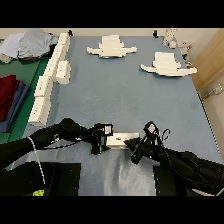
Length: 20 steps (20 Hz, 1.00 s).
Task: Fold the box.
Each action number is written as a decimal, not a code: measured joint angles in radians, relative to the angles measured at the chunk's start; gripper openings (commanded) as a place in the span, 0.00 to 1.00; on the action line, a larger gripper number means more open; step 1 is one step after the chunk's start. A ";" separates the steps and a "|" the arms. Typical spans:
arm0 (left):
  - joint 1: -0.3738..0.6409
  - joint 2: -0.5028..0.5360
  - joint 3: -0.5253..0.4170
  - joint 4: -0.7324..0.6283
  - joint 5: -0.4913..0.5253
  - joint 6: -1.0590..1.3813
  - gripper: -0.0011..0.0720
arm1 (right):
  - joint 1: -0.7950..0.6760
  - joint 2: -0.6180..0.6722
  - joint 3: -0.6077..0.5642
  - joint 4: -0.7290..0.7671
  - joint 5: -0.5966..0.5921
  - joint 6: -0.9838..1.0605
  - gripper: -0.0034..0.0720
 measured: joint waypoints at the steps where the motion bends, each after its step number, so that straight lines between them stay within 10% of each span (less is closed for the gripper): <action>1: 0.000 0.000 0.000 0.000 0.000 0.000 0.63 | 0.000 -0.003 0.001 -0.004 0.000 0.000 0.05; 11: 0.000 0.000 0.001 -0.001 0.000 0.001 0.63 | -0.163 -0.063 0.211 -0.092 -0.076 -0.132 0.05; 20: 0.000 0.000 0.001 -0.001 0.000 0.001 0.63 | -0.606 -0.449 0.755 -0.602 -0.762 0.088 0.05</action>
